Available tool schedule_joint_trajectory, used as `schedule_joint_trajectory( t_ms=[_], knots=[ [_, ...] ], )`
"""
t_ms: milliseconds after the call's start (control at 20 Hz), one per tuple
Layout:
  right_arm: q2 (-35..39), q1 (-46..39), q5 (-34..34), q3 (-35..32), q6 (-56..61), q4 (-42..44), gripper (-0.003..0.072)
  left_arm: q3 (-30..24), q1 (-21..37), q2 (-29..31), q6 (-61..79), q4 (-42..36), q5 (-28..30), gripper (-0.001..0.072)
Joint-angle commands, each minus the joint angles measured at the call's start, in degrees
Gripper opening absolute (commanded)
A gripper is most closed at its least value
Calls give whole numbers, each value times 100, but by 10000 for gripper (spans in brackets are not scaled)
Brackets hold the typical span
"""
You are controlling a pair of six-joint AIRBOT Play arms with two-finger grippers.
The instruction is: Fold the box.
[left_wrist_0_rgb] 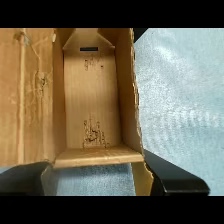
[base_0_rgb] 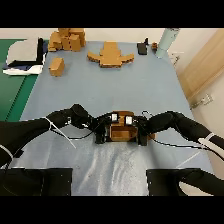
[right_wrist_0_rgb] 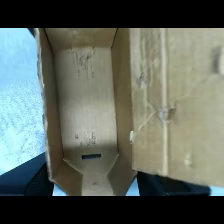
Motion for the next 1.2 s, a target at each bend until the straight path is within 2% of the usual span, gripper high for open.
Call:
schedule_joint_trajectory(
  t_ms=[0, 150, 500, 700, 800, 1150],
  knots=[
    [234, 2, -74, 24, 22, -22, 712, 7, 2, -2, 2, 2, 13, 597],
    [463, 0, -275, 24, 144, -240, 712, 7, 2, -2, 2, 2, 11, 597],
    [647, 0, -525, 24, 1228, -723, 711, 7, 2, -2, 2, 2, 11, 597],
    [1239, 2, -581, 24, 2168, -1351, 707, 7, 2, -2, 2, 2, 13, 597],
    [1543, 2, -826, 24, 2686, -1547, 707, 7, 2, -2, 2, 2, 13, 597],
    [1832, 2, -1624, 22, 3423, -431, 706, 7, 2, -2, 0, 2, 13, 597]
  ],
)
